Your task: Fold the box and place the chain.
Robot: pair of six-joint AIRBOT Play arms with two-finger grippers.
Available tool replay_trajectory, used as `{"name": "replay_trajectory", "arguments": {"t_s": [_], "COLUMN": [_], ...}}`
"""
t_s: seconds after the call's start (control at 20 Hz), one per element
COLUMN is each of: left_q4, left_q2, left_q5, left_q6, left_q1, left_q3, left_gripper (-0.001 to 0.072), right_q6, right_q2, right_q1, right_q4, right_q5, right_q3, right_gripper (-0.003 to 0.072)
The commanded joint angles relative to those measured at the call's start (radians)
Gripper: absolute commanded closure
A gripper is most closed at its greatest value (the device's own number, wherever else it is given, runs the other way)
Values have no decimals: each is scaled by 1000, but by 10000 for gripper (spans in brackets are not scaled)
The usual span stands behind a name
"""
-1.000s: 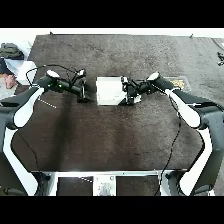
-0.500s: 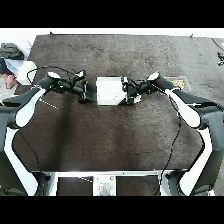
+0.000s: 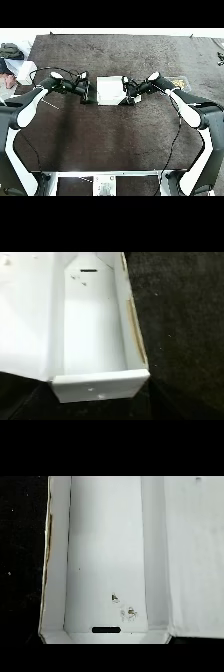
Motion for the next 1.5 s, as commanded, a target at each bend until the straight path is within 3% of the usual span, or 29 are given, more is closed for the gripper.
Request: {"name": "replay_trajectory", "arguments": {"t_s": [0.0,0.2,0.4,0.65,0.85,1.45], "left_q4": [79,16,11,-13,-8,-15], "left_q2": [0,0,-5,-27,-32,-59], "left_q5": [-2,11,101,122,195,181], "left_q6": [-37,-32,-33,-4,-7,12], "left_q1": [1,-19,-51,-60,-72,-72], "left_q3": [0,0,0,-2,-2,-2], "left_gripper": [-9,-9,-9,10,11,11], "right_q6": [-1,-1,-1,-1,-1,-1], "right_q2": [-1,-1,-1,-1,-1,-1], "right_q1": [1,1,1,1,1,1], "right_q4": [2,2,2,2,2,2], "right_q5": [-2,-2,-2,-2,-1,-2], "right_q3": [0,0,0,0,0,0], "right_gripper": [473,473,473,473,472,472]}}
